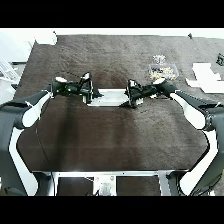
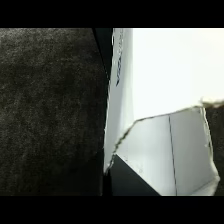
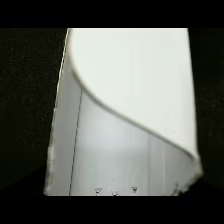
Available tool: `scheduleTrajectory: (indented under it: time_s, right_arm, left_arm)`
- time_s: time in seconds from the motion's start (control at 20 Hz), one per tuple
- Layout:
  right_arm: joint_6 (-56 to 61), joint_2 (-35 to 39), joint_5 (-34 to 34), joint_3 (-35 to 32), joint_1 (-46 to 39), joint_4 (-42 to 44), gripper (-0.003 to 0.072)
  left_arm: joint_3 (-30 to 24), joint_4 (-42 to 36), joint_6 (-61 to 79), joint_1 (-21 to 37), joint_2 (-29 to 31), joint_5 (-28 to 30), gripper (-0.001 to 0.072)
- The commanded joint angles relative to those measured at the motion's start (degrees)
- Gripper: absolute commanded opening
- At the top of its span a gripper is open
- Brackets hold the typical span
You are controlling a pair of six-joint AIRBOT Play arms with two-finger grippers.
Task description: Fold the box and place the chain.
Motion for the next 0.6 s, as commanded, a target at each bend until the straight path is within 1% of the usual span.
scheduleTrajectory:
  time_s: [0.0,0.55]
  right_arm:
    - [0.3,0.0,0.3,0.1,0.1,-0.5,0.0580]
    - [0.4,0.0,0.3,0.2,0.0,-0.9,0.0581]
  left_arm:
    - [0.0,0.0,0.0,0.0,0.0,0.1,0.0021]
    - [0.0,0.0,0.0,0.0,0.0,0.1,0.0020]
